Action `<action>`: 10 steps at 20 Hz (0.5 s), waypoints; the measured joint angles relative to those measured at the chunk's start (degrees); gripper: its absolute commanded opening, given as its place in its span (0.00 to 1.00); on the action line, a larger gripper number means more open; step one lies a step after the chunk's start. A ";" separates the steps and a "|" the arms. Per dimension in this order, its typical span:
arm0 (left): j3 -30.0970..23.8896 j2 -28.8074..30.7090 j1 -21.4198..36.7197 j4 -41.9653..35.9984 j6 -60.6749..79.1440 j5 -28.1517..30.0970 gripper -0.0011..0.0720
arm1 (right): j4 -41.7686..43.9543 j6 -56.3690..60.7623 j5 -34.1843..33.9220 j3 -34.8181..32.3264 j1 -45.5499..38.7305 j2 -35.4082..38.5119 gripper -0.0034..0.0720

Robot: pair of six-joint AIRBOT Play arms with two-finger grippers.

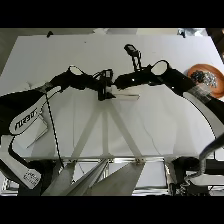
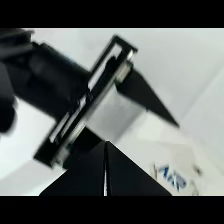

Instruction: Fold the box and place the chain.

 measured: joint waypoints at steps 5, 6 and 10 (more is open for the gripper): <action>0.00 0.00 0.00 0.00 0.02 -0.07 0.59 | 3.13 -1.31 -3.26 -6.25 -1.33 0.37 0.05; 0.00 0.00 0.00 0.00 0.00 -0.07 0.59 | 3.39 -1.40 -3.72 -7.21 -1.44 0.09 0.05; 0.00 0.00 0.00 0.00 -0.07 -0.09 0.59 | 4.46 -1.53 -5.20 -9.20 -1.62 -1.46 0.05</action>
